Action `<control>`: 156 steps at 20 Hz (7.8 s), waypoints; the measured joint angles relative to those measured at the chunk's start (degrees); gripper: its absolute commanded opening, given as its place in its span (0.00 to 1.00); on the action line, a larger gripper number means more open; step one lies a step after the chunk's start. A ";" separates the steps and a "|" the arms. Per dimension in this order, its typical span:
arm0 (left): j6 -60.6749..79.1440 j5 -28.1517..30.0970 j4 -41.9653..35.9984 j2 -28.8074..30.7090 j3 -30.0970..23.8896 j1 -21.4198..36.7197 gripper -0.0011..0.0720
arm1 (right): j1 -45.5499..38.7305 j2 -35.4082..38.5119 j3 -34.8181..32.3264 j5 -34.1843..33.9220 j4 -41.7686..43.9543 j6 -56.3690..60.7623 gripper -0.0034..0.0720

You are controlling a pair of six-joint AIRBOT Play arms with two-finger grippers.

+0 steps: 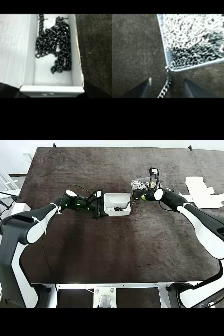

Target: Fold the box and place the chain.

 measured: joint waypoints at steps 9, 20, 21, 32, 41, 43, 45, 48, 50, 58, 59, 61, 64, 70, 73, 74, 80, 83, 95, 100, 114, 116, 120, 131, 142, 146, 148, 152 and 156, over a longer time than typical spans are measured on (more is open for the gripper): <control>0.00 0.00 -0.02 0.00 0.00 0.00 0.76 | -0.15 -5.05 3.67 0.04 3.58 -6.49 0.06; 0.00 -0.04 0.00 0.00 0.00 0.00 0.76 | 1.73 21.51 3.82 8.28 -3.96 -8.85 0.06; 0.00 -0.02 0.00 0.00 0.00 0.00 0.76 | 2.38 24.35 3.82 9.14 -4.94 -8.87 0.06; 0.00 -0.02 0.00 0.00 0.00 0.00 0.76 | 13.60 38.16 3.82 13.97 -8.59 -8.96 0.06; 0.02 -0.02 0.00 0.00 0.00 0.00 0.76 | 19.61 38.64 1.62 14.10 -8.79 -5.31 0.06; 0.00 -0.02 0.00 0.00 0.00 0.00 0.76 | 19.85 38.64 0.61 14.08 -9.79 -4.35 0.06; 0.02 -0.02 -0.02 0.00 0.00 0.00 0.76 | 19.89 38.64 0.11 14.10 -13.62 -2.51 0.06; 0.02 -0.02 0.00 0.00 0.00 0.00 0.76 | 19.96 38.77 -0.17 14.25 -21.77 1.16 0.06; 0.00 -0.02 0.00 0.00 0.00 0.00 0.76 | 19.96 39.08 -0.07 15.02 -26.51 2.93 0.06; 0.00 -0.02 0.00 0.00 0.00 0.00 0.76 | 20.02 39.54 1.03 19.78 -37.07 7.30 0.06; 0.00 -0.02 0.00 0.00 0.00 0.00 0.76 | 20.09 39.56 1.07 19.93 -36.81 7.80 0.06; 0.00 -0.02 0.00 0.00 0.00 0.00 0.76 | 20.52 39.56 1.09 20.24 -35.17 8.37 0.06; 0.00 -0.02 0.00 0.00 0.00 0.00 0.76 | 21.53 39.28 0.50 18.88 -32.30 9.16 0.06; 0.00 -0.02 0.00 0.00 0.00 0.00 0.76 | 22.08 36.54 -2.14 11.23 -24.79 9.66 0.06; 0.00 -0.02 0.00 0.00 0.00 0.00 0.76 | 22.05 32.41 -2.84 7.21 -23.04 9.86 0.06; 0.00 0.00 0.00 0.00 0.00 0.00 0.76 | 21.92 30.75 -2.97 6.34 -22.67 9.88 0.06; 0.00 0.00 -0.02 0.00 0.00 0.00 0.76 | 20.96 19.91 -4.76 3.69 -21.81 9.99 0.06; 0.00 0.00 0.00 0.00 0.00 0.00 0.76 | 20.70 15.45 -5.75 3.37 -21.68 10.01 0.79; 0.00 0.00 -0.02 0.00 0.00 0.00 0.76 | 6.54 14.29 -6.38 5.09 -21.44 12.96 0.78; 0.00 0.00 0.00 0.00 0.00 0.00 0.76 | 2.32 8.33 -4.81 3.72 -18.05 12.92 0.59; 0.00 0.00 0.00 0.00 0.00 0.00 0.76 | 1.14 -5.92 5.64 -0.11 -10.03 6.49 0.06; 0.00 0.00 0.00 0.00 0.00 0.00 0.76 | 1.25 -5.64 6.10 -0.11 -9.60 5.11 0.06; 0.00 0.00 -0.02 0.00 0.00 0.00 0.76 | 1.49 0.61 6.47 2.73 -10.23 2.91 0.06; 0.00 0.00 0.00 0.00 0.00 0.00 0.76 | 6.95 27.96 6.56 13.75 -20.39 1.33 0.06; 0.00 -0.02 -0.02 0.00 0.00 0.00 0.76 | 17.03 39.41 7.04 15.28 -22.38 0.55 0.06; 0.00 0.00 0.00 0.00 0.00 0.00 0.76 | 19.67 40.33 9.22 15.30 -22.97 0.48 0.06; 0.00 0.00 -0.02 0.00 0.00 0.00 0.76 | 20.87 40.50 10.10 15.50 -23.15 0.48 0.06; 0.00 0.00 -0.02 0.00 0.00 0.00 0.76 | 22.10 40.52 10.27 18.27 -23.34 0.61 0.06; 0.00 -0.02 0.00 0.00 0.00 0.00 0.76 | 22.38 39.43 9.53 18.43 -23.61 0.87 0.06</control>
